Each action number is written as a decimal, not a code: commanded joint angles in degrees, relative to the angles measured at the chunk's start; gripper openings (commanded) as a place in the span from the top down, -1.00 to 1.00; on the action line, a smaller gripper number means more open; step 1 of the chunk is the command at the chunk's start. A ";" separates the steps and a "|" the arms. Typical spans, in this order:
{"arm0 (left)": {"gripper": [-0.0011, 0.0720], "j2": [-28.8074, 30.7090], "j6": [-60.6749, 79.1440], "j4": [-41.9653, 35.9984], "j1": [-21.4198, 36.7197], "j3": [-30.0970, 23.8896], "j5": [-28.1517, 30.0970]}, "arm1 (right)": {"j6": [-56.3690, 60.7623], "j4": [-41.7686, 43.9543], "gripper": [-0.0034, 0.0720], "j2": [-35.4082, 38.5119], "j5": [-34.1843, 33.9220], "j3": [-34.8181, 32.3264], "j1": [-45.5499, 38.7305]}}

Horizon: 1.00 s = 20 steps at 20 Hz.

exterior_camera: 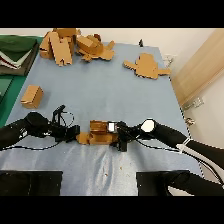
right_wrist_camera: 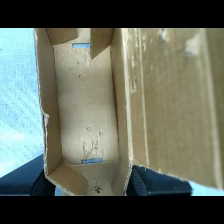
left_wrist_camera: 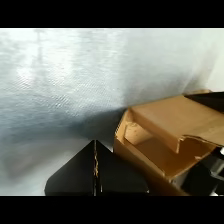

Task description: Fold the box.

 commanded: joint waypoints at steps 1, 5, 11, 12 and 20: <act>0.93 0.02 4.66 -6.91 -0.04 0.02 -1.29 | 0.02 0.00 -0.45 -0.04 0.00 -0.02 -0.02; 0.93 0.02 6.12 -9.01 -0.04 0.02 -2.86 | 0.02 0.00 -0.45 -0.04 0.00 -0.02 -0.02; 0.93 0.04 6.29 -10.36 -0.04 0.20 -4.70 | 0.02 0.02 -0.46 -0.04 0.02 -0.02 -0.02; 0.93 0.04 6.12 -10.67 -0.04 0.20 -5.55 | 0.02 0.00 -0.46 -0.04 0.00 -0.02 -0.02; 0.93 1.55 9.14 -11.80 -0.07 0.22 -3.74 | 0.02 0.02 -0.46 -0.04 0.02 -0.02 -0.02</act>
